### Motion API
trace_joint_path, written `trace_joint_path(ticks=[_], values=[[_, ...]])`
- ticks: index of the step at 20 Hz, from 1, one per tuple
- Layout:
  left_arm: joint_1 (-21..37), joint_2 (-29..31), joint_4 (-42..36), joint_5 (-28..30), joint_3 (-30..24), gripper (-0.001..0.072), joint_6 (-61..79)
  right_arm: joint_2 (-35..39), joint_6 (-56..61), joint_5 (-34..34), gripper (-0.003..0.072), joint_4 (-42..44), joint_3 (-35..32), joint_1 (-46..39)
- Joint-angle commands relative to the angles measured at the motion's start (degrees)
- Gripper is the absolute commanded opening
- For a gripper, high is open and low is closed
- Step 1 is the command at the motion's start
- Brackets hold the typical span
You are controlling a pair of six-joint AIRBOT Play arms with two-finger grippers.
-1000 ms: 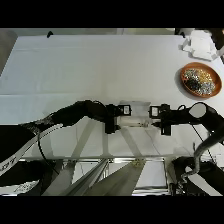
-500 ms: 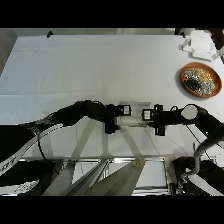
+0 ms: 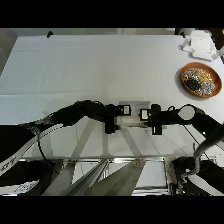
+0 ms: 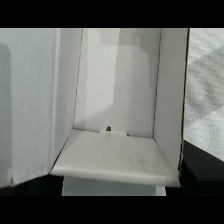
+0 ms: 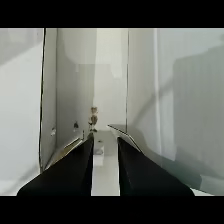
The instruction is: Fold the box and place the chain.
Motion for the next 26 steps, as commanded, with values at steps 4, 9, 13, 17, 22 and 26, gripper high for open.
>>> trace_joint_path(ticks=[4,9,13,17,22,26], values=[[0.02,0.02,0.00,-0.02,0.00,0.0335,0.04,-3.08,0.00,-0.26,0.0430,5.57,-0.02,0.11],[0.02,0.02,0.00,-0.02,0.00,0.0335,0.04,-2.86,0.11,0.07,0.0416,5.49,-0.02,0.11],[0.02,0.02,0.00,-0.02,0.00,0.0335,0.04,1.75,0.50,2.93,0.0006,5.20,0.00,0.11],[0.02,0.02,0.00,-0.02,0.00,0.0335,0.04,11.04,14.80,4.46,0.0006,0.26,0.00,0.09],[0.02,0.02,0.00,-0.02,0.00,0.0335,0.04,20.61,58.95,7.48,0.0006,-22.36,0.00,0.04],[0.02,0.02,0.00,-0.02,0.00,0.0335,0.04,23.23,86.71,18.53,0.0003,-39.91,0.00,0.04]])
